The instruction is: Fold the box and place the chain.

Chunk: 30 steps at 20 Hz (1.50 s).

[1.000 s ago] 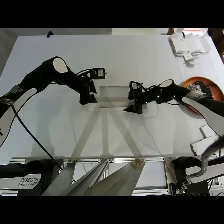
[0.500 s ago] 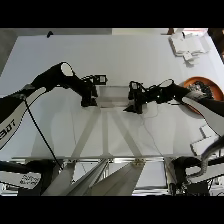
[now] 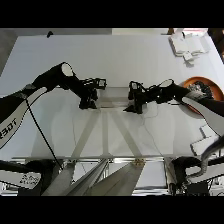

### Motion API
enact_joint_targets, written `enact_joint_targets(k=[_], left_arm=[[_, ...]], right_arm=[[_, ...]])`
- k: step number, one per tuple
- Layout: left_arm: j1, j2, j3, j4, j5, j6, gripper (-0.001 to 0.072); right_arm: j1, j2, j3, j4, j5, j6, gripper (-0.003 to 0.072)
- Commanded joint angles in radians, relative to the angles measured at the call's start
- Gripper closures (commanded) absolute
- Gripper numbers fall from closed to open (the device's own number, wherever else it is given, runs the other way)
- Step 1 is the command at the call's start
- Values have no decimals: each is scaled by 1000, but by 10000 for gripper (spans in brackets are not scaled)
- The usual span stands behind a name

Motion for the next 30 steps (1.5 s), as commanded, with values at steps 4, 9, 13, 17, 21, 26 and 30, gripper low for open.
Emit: enact_joint_targets(k=[4, 9, 13, 17, 21, 26, 30], left_arm=[[6, 0, 0, -56, -10, 54, 294], [3, -25, 0, -87, 12, 54, 364], [-1, -49, 0, -92, 16, 54, 438], [0, -49, 0, -98, 66, 53, 437], [0, -49, 0, -100, 68, 46, 440], [-1, -49, 0, -161, 24, 47, 672], [-1, -49, 0, -212, 21, 46, 549]], right_arm=[[1, -1, 0, 0, 0, 0, 166], [1, -1, 0, 0, 0, 0, 166], [1, -1, 0, 0, 0, 0, 166], [1, -1, 0, 0, 0, 0, 166], [1, -1, 0, 0, 0, 0, 166], [1, -1, 0, 0, 0, 0, 166], [1, -1, 0, 0, 0, 0, 166]])
